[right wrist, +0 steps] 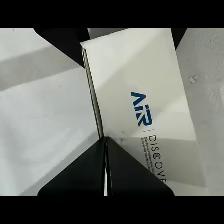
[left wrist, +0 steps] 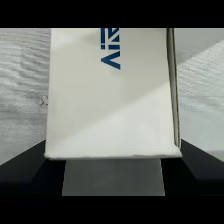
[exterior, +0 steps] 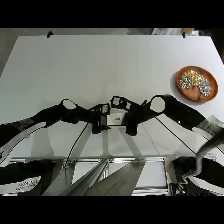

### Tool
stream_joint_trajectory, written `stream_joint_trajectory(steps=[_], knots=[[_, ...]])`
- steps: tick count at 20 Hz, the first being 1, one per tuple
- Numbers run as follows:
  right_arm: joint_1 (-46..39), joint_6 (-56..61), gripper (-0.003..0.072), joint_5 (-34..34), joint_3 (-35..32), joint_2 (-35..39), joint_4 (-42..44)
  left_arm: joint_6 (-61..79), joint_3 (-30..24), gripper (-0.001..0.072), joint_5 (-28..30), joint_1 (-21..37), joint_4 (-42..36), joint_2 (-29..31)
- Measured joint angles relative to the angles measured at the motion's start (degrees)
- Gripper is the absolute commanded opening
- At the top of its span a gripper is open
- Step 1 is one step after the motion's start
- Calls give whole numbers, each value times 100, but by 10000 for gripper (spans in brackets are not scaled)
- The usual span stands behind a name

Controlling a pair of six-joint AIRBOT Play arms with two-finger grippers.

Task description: Fold the box and place the chain.

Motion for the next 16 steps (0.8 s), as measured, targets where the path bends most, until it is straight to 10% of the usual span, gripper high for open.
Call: stream_joint_trajectory(steps=[8,16], knots=[[-9,1102,15,35,9,1233,-955,24,0,253,0,2,13,0],[-973,3036,13,1628,9,1694,-2975,33,0,253,0,0,20,0]])
